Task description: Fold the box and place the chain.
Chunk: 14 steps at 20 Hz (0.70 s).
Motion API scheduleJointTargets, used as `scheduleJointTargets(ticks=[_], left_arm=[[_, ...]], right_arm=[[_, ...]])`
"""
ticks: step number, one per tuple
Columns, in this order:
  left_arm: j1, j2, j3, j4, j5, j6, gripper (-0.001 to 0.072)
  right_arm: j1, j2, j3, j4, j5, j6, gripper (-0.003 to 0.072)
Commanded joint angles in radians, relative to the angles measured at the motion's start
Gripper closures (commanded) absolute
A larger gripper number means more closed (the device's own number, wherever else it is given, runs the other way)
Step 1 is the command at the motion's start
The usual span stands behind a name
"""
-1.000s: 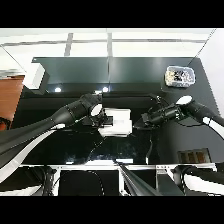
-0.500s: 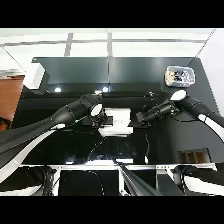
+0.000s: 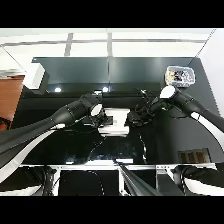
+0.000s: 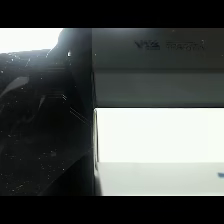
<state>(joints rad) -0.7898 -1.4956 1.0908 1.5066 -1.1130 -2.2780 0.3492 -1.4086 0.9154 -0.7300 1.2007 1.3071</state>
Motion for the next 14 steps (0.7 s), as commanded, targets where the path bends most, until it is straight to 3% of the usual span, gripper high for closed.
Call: scheduleJointTargets(ticks=[1, 10, 11, 12, 14], left_arm=[[0.000, -0.001, 0.001, -0.001, 0.001, 0.000, 0.0683], [0.001, -0.001, 0.001, -0.001, 0.001, 0.000, 0.0683], [0.001, -0.001, 0.001, -0.001, 0.001, 0.000, 0.0683], [0.001, -0.001, 0.001, -0.001, 0.001, 0.000, 0.0682], [0.001, -0.001, 0.001, -0.001, 0.002, 0.000, 0.0682]], right_arm=[[0.048, 0.000, 0.036, -0.104, -0.015, 0.139, 0.0330], [0.212, -0.002, 0.092, -0.436, -0.087, 0.550, 0.0332], [0.232, -0.003, 0.092, -0.465, -0.102, 0.589, 0.0345], [0.250, -0.003, 0.093, -0.477, -0.118, 0.603, 0.0452], [0.275, -0.003, 0.093, -0.492, -0.150, 0.640, 0.0453]])
